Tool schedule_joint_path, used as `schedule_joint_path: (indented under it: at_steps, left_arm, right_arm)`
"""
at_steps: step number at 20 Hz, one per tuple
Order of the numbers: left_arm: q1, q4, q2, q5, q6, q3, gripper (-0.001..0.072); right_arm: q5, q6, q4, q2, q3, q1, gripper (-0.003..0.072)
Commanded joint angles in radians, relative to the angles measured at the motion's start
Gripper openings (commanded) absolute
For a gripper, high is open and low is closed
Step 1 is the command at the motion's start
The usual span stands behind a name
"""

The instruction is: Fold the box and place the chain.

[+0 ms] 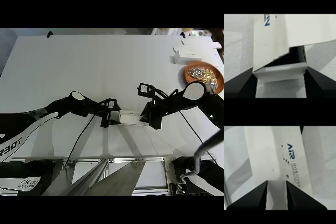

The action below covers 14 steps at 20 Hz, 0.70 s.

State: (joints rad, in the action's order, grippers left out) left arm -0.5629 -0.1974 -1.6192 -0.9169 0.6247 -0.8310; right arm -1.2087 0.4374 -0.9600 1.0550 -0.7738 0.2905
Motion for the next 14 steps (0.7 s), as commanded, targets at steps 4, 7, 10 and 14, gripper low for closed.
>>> schedule_joint_path:
  at_steps: [4,7,10,14]
  left_arm:
    - [0.000,0.000,0.000,0.000,0.000,0.000,0.0103]
    - [0.000,0.000,0.000,0.000,0.000,0.000,0.0103]
    - [0.000,0.000,0.000,0.000,0.000,0.000,0.0103]
    - [0.000,0.000,0.000,0.000,0.000,0.000,0.0103]
  right_arm:
    - [0.069,-0.050,-0.007,-0.013,0.002,0.061,0.0311]
    - [0.126,-0.050,-0.012,-0.012,0.002,0.061,0.0343]
    - [0.115,-0.051,-0.011,0.000,0.007,0.061,0.0341]
    - [0.120,-0.093,-0.010,0.009,0.043,0.061,0.0339]
